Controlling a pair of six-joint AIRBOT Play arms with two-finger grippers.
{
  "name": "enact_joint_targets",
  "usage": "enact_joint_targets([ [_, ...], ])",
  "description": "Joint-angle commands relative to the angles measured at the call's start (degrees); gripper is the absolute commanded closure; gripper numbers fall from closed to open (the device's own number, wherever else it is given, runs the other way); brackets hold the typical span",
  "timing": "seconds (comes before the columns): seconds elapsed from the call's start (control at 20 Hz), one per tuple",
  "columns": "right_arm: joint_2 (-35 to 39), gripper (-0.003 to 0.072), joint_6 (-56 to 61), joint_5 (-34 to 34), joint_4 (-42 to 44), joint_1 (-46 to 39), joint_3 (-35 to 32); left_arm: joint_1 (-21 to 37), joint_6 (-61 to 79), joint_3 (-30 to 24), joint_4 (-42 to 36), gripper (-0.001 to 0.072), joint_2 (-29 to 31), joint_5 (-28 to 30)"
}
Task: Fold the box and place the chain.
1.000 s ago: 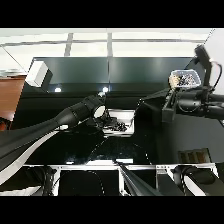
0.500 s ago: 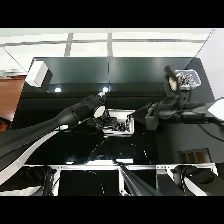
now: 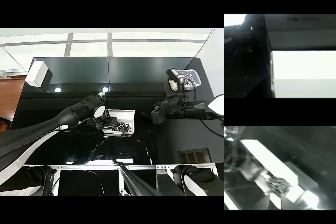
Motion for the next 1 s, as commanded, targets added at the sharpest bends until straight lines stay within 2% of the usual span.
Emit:
enact_joint_targets([
  [0.0, -0.1, 0.0514, -0.2, 9.0, -3.9, -4.0, 0.2, 0.0, 0.0, 0.0, 0.0, 0.0679, 0.0, 0.0],
  [0.05, -0.1, 0.0511, -0.1, 11.3, -3.3, -3.7, -1.7, 0.0, 0.0, 0.0, 0.0, 0.0679, 0.0, 0.0],
  [0.1, -0.1, 0.0338, 0.0, 11.9, -2.8, -3.0, -4.2, 0.0, 0.0, 0.0, 0.0, 0.0679, 0.0, 0.0],
  [0.15, -0.1, 0.0245, 0.0, 11.8, -2.4, -1.9, -7.1, 0.0, 0.0, 0.0, 0.0, 0.0679, 0.0, 0.0],
  [0.25, -0.1, 0.0245, 0.0, 9.3, -0.3, 0.5, -12.0, 0.0, 0.0, 0.0, 0.0, 0.0679, 0.0, 0.0],
  [0.35, -0.1, 0.0244, 2.1, 5.2, 5.8, 2.2, -15.6, 0.0, 0.0, 0.0, 0.0, 0.0679, 0.0, 0.0],
  [0.45, -0.1, 0.0245, 8.7, 1.1, 9.9, 3.7, -18.3, 0.0, 0.0, 0.0, 0.0, 0.0679, 0.0, 0.0],
  [0.55, -0.1, 0.0245, 16.0, -3.5, 10.2, 6.0, -20.4, 0.0, -0.2, 0.0, -0.3, 0.0679, 0.0, 0.0],
  [0.8, -0.2, 0.0247, 23.6, -18.5, 11.1, 12.8, -22.1, 0.2, -0.9, 0.0, 0.3, 0.0679, 0.0, 0.9],
  [0.95, -0.7, 0.0246, 23.5, -20.9, 12.8, 13.5, -22.1, 1.0, -2.2, 0.0, 0.7, 0.0681, 0.0, 1.1],
])
